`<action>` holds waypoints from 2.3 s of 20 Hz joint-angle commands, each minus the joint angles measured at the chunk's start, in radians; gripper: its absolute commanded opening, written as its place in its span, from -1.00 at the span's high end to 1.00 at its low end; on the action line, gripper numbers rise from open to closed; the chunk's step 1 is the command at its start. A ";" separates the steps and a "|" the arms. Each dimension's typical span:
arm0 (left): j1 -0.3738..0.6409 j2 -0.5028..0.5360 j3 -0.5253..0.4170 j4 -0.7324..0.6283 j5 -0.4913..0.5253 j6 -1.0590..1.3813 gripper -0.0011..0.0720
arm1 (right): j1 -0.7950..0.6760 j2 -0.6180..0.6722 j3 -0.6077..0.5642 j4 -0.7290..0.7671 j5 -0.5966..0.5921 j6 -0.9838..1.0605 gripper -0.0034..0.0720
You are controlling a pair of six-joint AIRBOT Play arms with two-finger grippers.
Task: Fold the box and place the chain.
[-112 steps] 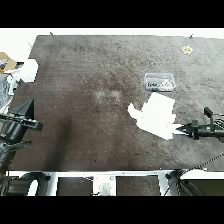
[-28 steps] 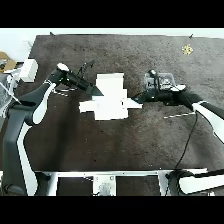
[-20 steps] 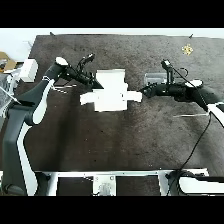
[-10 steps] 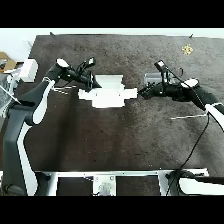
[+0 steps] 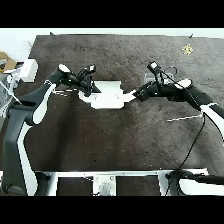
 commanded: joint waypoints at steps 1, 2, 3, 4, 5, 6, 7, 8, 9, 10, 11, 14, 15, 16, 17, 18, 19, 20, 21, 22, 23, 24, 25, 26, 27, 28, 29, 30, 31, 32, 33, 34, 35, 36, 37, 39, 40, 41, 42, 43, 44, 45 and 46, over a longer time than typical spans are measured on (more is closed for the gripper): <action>0.000 0.000 -0.004 0.003 -0.002 0.005 0.94 | 0.011 -0.036 0.000 0.002 0.013 -0.080 -0.66; 0.000 0.000 -0.004 0.002 -0.002 -0.004 0.94 | 0.011 -0.057 0.000 0.023 0.050 -0.142 -0.66; 0.000 0.000 -0.004 0.001 -0.004 -0.019 0.94 | 0.011 -0.075 0.001 0.068 0.094 -0.213 -0.66; 0.000 0.000 -0.004 0.000 -0.004 -0.025 0.94 | 0.011 -0.091 0.001 0.127 0.144 -0.306 -0.66; 0.000 0.000 -0.004 0.000 -0.002 -0.025 0.94 | 0.011 -0.102 0.001 0.185 0.192 -0.399 -0.66; 0.000 0.000 -0.004 0.000 0.002 -0.025 0.94 | 0.012 -0.113 0.001 0.229 0.228 -0.485 -0.66; 0.000 0.000 -0.004 0.000 0.002 -0.024 0.94 | 0.015 -0.120 0.001 0.246 0.248 -0.551 -0.67; 0.000 0.000 -0.004 0.000 0.003 -0.024 0.94 | 0.024 -0.129 0.001 0.236 0.249 -0.584 -0.67; 0.000 0.000 -0.004 0.000 0.003 -0.025 0.94 | 0.034 -0.139 0.001 0.222 0.249 -0.607 -0.69; 0.000 0.000 -0.004 0.000 0.002 -0.024 0.94 | 0.045 -0.153 0.001 0.207 0.249 -0.632 -0.88; 0.000 0.000 -0.004 0.000 0.002 -0.024 0.94 | 0.061 -0.167 0.002 0.197 0.249 -0.661 -0.88; 0.000 0.000 -0.004 0.000 0.003 -0.024 0.94 | 0.119 -0.173 0.027 0.082 0.183 -0.676 -0.88; 0.000 0.000 -0.004 0.000 0.002 -0.024 0.94 | 0.133 -0.176 0.035 0.038 0.158 -0.676 -0.88; 0.000 0.000 -0.004 0.000 0.002 -0.024 0.94 | 0.140 -0.186 0.045 0.016 0.151 -0.675 -0.88; 0.000 0.000 -0.004 0.000 0.002 -0.024 0.94 | 0.141 -0.198 0.050 0.016 0.144 -0.675 -0.88; 0.000 0.000 -0.004 0.000 0.002 -0.024 0.94 | 0.146 -0.203 0.059 0.000 0.140 -0.671 -0.87; 0.000 0.000 -0.004 0.000 0.003 -0.024 0.94 | 0.154 -0.204 0.063 -0.003 0.121 -0.672 -0.87; 0.000 0.000 -0.004 0.000 0.003 -0.024 0.94 | 0.164 -0.204 0.068 -0.003 0.109 -0.673 -0.87; 0.000 0.000 -0.004 0.000 0.002 -0.024 0.94 | 0.174 -0.204 0.069 -0.004 0.092 -0.676 -0.85; 0.000 0.000 -0.004 0.000 0.003 -0.024 0.94 | 0.185 -0.210 0.069 -0.011 0.071 -0.676 -0.74; 0.000 0.000 -0.004 0.000 0.002 -0.024 0.94 | 0.194 -0.221 0.071 -0.013 0.048 -0.675 -0.75; 0.000 0.000 -0.004 0.000 0.002 -0.024 0.94 | 0.201 -0.225 0.077 -0.024 0.036 -0.671 -0.75; 0.000 0.000 -0.004 0.000 0.002 -0.024 0.94 | 0.201 -0.229 0.089 -0.014 0.036 -0.670 -0.75; 0.000 0.000 -0.004 0.000 0.003 -0.024 0.94 | 0.197 -0.229 0.098 -0.014 0.035 -0.657 -0.75; 0.000 0.000 -0.004 0.000 0.002 -0.024 0.94 | 0.188 -0.229 0.114 -0.008 0.039 -0.636 -0.76; 0.000 0.000 -0.004 0.000 0.002 -0.024 0.94 | 0.180 -0.227 0.130 -0.006 0.040 -0.623 -0.80; 0.000 0.000 -0.004 -0.001 0.002 -0.024 0.94 | 0.171 -0.223 0.149 -0.006 0.049 -0.610 -0.80; 0.000 0.000 -0.004 0.000 0.002 -0.024 0.94 | 0.160 -0.220 0.171 -0.001 0.072 -0.590 -0.80; 0.000 0.000 -0.004 0.000 0.002 -0.024 0.94 | 0.150 -0.218 0.190 0.013 0.086 -0.568 -0.80; 0.000 0.000 -0.004 0.000 0.003 -0.024 0.94 | 0.140 -0.218 0.207 0.020 0.100 -0.565 -0.80; 0.000 0.000 -0.004 0.000 0.002 -0.024 0.94 | 0.133 -0.218 0.219 0.029 0.101 -0.566 -0.80; 0.000 0.000 -0.004 0.000 0.002 -0.024 0.94 | 0.130 -0.219 0.233 0.032 0.104 -0.566 -0.80; 0.000 0.000 -0.004 0.000 0.003 -0.024 0.94 | 0.130 -0.222 0.243 0.032 0.105 -0.565 -0.80; 0.000 0.000 -0.004 0.000 0.002 -0.024 0.94 | 0.130 -0.232 0.249 0.043 0.112 -0.562 -0.80; 0.000 0.000 -0.004 0.000 0.003 -0.024 0.94 | 0.127 -0.249 0.254 0.049 0.124 -0.563 -0.80; 0.000 0.000 -0.004 0.000 0.002 -0.024 0.94 | 0.118 -0.285 0.274 0.053 0.143 -0.562 -0.80; 0.000 0.000 -0.004 0.000 0.002 -0.024 0.94 | 0.111 -0.296 0.285 0.061 0.159 -0.562 -0.80; 0.000 0.000 -0.004 0.000 0.002 -0.024 0.94 | 0.102 -0.298 0.293 0.061 0.183 -0.562 -0.80; 0.000 0.000 -0.004 0.000 0.002 -0.024 0.94 | 0.092 -0.298 0.294 0.066 0.193 -0.562 -0.80; 0.000 0.000 -0.004 0.000 0.002 -0.024 0.94 | 0.082 -0.298 0.294 0.079 0.198 -0.563 -0.80; 0.000 0.000 -0.004 0.000 0.002 -0.024 0.94 | 0.075 -0.298 0.294 0.087 0.204 -0.566 -0.80; 0.000 0.000 -0.004 0.000 0.002 -0.024 0.94 | 0.073 -0.299 0.294 0.096 0.209 -0.570 -0.80; 0.000 0.000 -0.004 0.000 0.002 -0.025 0.94 | 0.074 -0.301 0.294 0.099 0.209 -0.571 -0.80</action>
